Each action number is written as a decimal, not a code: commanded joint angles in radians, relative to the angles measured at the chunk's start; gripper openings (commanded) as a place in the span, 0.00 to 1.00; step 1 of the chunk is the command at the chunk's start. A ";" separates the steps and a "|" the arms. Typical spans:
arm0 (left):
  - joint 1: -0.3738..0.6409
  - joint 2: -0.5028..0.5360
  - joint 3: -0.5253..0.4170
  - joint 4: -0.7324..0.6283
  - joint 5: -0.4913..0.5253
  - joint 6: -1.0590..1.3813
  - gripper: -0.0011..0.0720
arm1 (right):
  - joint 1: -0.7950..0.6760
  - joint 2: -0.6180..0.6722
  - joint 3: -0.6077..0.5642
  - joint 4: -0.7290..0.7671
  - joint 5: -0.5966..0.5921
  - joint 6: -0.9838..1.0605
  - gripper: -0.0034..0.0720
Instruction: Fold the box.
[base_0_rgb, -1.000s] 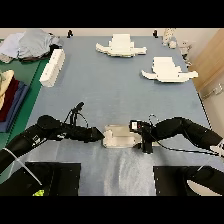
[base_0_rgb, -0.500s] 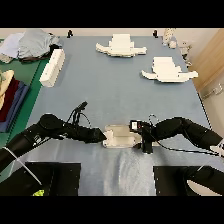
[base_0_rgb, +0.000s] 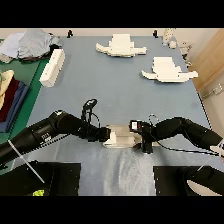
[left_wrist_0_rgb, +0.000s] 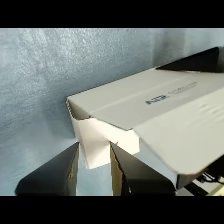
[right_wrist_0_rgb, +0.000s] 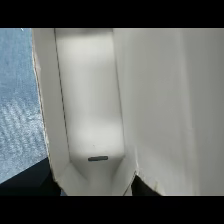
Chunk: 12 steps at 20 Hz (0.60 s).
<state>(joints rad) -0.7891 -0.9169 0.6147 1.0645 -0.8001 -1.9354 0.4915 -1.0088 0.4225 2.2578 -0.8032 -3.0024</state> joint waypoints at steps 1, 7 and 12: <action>-0.062 -0.077 0.084 0.093 -0.022 -0.138 0.43 | 0.001 0.000 0.000 0.000 0.001 0.000 0.73; -0.108 -0.212 0.180 0.194 -0.134 -0.267 0.43 | 0.001 0.000 0.000 0.000 0.001 0.000 0.73; -0.164 -0.262 0.264 0.314 -0.206 -0.397 0.43 | 0.001 0.000 0.000 0.000 0.001 0.000 0.73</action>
<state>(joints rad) -0.9241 -1.1481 0.8345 1.3075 -0.9653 -2.2501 0.4915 -1.0088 0.4225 2.2578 -0.8028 -3.0024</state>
